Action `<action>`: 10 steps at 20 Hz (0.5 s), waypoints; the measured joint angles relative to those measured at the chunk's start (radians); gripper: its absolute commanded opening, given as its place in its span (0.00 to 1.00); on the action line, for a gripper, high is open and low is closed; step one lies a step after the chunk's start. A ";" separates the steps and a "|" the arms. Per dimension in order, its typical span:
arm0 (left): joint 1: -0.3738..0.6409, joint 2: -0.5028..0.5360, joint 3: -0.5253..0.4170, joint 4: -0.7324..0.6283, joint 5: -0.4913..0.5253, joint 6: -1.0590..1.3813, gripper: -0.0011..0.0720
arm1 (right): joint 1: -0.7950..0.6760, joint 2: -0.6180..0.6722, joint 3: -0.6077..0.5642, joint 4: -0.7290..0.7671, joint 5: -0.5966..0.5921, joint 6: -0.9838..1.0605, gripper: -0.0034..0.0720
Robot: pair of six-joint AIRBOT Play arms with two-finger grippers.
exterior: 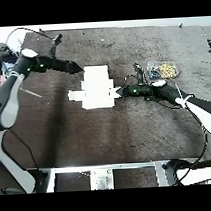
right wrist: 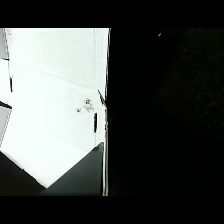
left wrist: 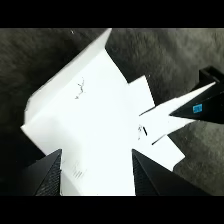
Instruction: Fold the box and place the chain.
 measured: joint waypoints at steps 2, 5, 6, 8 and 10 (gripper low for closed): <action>-0.012 -0.082 0.099 0.036 -0.050 -0.051 0.67 | 0.000 0.000 0.000 -0.002 -0.001 0.000 0.06; -0.020 -0.162 0.170 0.068 -0.074 -0.097 0.67 | 0.001 0.000 0.000 -0.005 -0.002 0.000 0.06; -0.022 -0.179 0.181 0.071 -0.076 -0.105 0.67 | 0.002 0.000 0.000 -0.006 -0.002 0.000 0.06; -0.023 -0.210 0.195 0.069 -0.080 -0.116 0.67 | 0.002 0.000 0.000 -0.007 -0.002 -0.006 0.06; -0.023 -0.235 0.203 0.050 -0.092 -0.121 0.67 | 0.002 0.000 0.000 -0.007 -0.001 -0.012 0.06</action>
